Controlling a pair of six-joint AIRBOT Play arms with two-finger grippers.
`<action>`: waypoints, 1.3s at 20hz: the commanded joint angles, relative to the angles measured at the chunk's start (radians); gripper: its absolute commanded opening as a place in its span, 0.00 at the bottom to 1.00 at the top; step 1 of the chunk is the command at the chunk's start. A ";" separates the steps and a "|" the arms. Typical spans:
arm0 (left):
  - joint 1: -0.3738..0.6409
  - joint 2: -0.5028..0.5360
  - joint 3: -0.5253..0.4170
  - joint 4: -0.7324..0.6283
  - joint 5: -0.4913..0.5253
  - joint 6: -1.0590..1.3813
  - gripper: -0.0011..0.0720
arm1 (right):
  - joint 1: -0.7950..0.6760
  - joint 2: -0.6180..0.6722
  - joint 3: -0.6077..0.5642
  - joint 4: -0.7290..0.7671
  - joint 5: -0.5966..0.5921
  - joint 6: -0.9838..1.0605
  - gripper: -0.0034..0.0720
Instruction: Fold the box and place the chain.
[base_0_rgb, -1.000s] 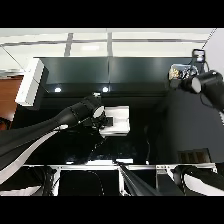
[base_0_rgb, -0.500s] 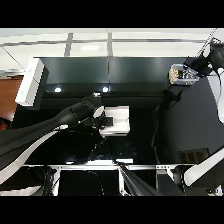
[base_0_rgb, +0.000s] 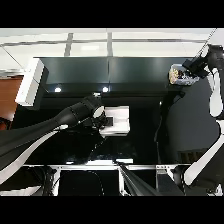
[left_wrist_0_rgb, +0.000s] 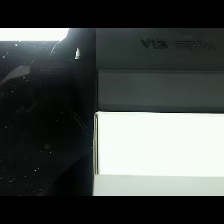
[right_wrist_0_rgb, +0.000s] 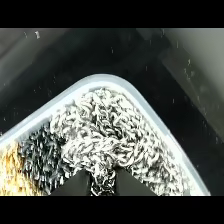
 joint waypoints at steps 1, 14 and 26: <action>0.000 0.000 0.000 0.000 0.000 0.000 0.05 | -0.005 0.079 0.008 -0.009 0.026 -0.115 0.07; 0.000 0.000 0.000 0.000 0.003 0.000 0.05 | 0.005 0.895 -0.167 0.416 0.099 -0.493 0.06; 0.000 0.000 0.000 0.000 0.003 0.000 0.05 | 0.337 1.054 -0.241 0.635 0.505 -0.532 0.07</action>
